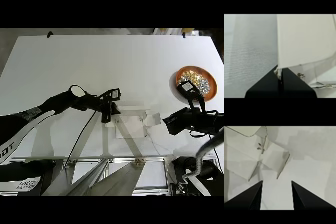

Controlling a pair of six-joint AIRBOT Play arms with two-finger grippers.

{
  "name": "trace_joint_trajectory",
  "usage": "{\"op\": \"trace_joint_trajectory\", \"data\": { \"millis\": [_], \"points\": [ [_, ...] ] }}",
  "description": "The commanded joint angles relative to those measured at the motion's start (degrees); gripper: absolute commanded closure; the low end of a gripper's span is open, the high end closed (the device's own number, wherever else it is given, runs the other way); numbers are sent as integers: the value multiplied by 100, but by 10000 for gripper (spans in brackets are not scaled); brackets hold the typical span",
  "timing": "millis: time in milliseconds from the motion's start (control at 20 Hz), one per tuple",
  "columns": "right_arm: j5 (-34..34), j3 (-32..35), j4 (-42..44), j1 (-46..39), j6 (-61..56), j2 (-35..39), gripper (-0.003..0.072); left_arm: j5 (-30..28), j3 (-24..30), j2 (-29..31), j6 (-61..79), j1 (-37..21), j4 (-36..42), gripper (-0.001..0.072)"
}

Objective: Fold the box and place the chain.

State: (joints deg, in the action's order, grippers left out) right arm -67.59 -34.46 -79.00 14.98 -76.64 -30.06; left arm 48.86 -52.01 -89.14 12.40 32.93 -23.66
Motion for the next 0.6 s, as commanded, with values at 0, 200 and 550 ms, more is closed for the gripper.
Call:
{"op": "trace_joint_trajectory", "data": {
  "millis": [0,200,550],
  "points": [
    [20,-4,17,0,0,4,292,-22,11,-74,291,2,55,701],
    [44,-4,17,0,0,4,292,-24,11,-136,468,2,57,701],
    [42,-4,17,0,0,4,292,-70,11,-186,562,2,46,701]
  ]
}}
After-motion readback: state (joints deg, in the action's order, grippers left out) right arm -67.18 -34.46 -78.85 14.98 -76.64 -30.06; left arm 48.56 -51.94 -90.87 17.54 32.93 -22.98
